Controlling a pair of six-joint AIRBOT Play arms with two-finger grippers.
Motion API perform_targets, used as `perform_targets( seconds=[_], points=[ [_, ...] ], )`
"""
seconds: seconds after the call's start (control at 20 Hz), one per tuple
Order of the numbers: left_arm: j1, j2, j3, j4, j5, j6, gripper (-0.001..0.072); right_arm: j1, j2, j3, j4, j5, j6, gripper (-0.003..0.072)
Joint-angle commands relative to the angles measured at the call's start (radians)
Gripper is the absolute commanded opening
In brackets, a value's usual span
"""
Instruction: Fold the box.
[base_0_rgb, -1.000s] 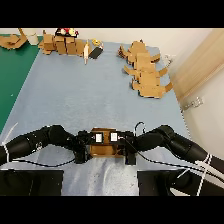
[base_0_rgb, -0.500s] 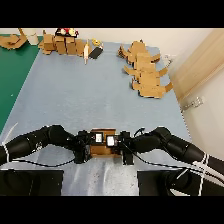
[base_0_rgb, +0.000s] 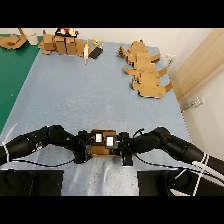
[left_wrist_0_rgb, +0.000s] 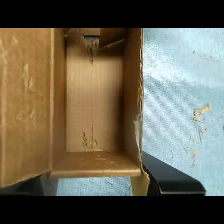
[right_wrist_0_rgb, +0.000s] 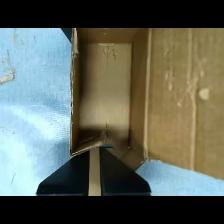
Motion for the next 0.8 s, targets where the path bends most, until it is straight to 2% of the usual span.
perform_targets(
  seconds=[0.0,0.05,0.15,0.25,0.5,0.6,0.75],
  points=[
    [0.0,0.0,0.001,0.0,0.0,-0.001,0.0246,0.001,-0.007,0.0,0.053,0.035,-0.008,0.0251],
    [0.0,0.0,0.001,0.0,0.0,-0.001,0.0246,0.002,-0.011,0.0,0.07,0.037,-0.011,0.0292],
    [0.0,0.0,0.001,0.0,0.0,-0.001,0.0246,0.014,-0.01,0.0,0.067,0.038,-0.011,0.0283],
    [0.0,0.0,0.001,0.0,0.0,-0.001,0.0246,0.019,0.005,0.0,0.055,0.001,0.015,0.0136],
    [0.0,0.0,0.001,0.0,0.0,-0.001,0.0246,0.019,0.017,0.0,-0.021,-0.071,0.11,0.0136],
    [0.0,0.0,0.001,0.0,0.0,-0.001,0.0246,0.019,0.017,0.0,-0.058,-0.111,0.175,0.0026],
    [0.0,0.0,0.001,0.0,0.0,-0.001,0.0246,0.019,0.017,0.0,-0.156,-0.147,0.269,0.0017]
  ],
)
